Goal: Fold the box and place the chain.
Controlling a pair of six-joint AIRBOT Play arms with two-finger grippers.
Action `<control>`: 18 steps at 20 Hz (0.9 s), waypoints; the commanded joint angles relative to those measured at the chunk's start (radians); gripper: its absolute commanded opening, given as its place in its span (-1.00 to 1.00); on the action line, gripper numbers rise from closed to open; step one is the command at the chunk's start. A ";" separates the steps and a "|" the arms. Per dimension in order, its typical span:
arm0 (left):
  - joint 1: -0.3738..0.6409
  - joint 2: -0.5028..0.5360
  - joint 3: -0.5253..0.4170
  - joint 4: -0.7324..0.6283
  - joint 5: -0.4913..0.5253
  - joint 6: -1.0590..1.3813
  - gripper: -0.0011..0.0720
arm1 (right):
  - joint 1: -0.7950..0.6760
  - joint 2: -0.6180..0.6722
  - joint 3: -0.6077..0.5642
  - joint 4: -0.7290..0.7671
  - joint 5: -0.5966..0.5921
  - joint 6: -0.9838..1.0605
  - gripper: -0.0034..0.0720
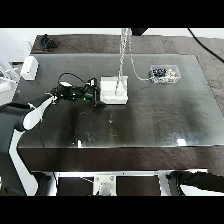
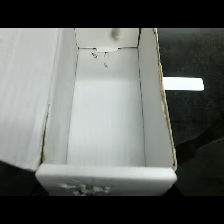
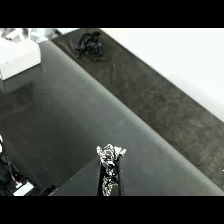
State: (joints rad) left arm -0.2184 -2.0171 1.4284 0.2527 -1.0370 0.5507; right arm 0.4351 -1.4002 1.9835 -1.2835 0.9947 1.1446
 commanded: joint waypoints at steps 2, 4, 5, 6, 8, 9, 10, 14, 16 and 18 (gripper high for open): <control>0.000 0.000 0.000 0.000 0.000 0.000 -0.20 | 0.002 -0.045 -0.001 0.012 0.072 0.015 -0.90; 0.001 0.000 0.000 0.000 0.000 0.000 -0.20 | 0.002 -0.057 -0.006 0.007 0.071 0.023 -0.90; 0.000 0.000 0.000 0.000 0.000 0.000 -0.20 | -0.001 -0.054 -0.004 0.007 0.040 0.021 -0.90; 0.001 0.000 0.000 0.000 0.000 0.000 -0.20 | -0.002 -0.044 -0.002 0.008 0.000 0.021 -0.90; 0.001 0.000 0.000 0.000 0.000 0.000 -0.20 | 0.002 -0.024 0.008 0.008 -0.003 0.016 -0.90; 0.001 0.000 0.000 0.000 0.000 0.000 -0.20 | 0.007 -0.015 0.009 0.008 -0.002 0.009 -0.90; 0.001 0.000 0.000 0.000 0.000 0.000 -0.20 | 0.012 -0.006 0.010 0.008 -0.002 0.002 -0.90; 0.001 0.000 0.000 0.000 0.000 0.000 -0.20 | 0.044 0.012 0.047 0.008 -0.004 -0.024 -0.90; 0.001 0.000 0.000 0.000 0.000 0.000 -0.20 | 0.065 0.013 0.061 0.008 -0.008 -0.048 -0.90; 0.001 0.000 0.000 0.000 0.000 0.000 -0.20 | 0.071 0.013 0.060 0.007 -0.006 -0.050 -0.90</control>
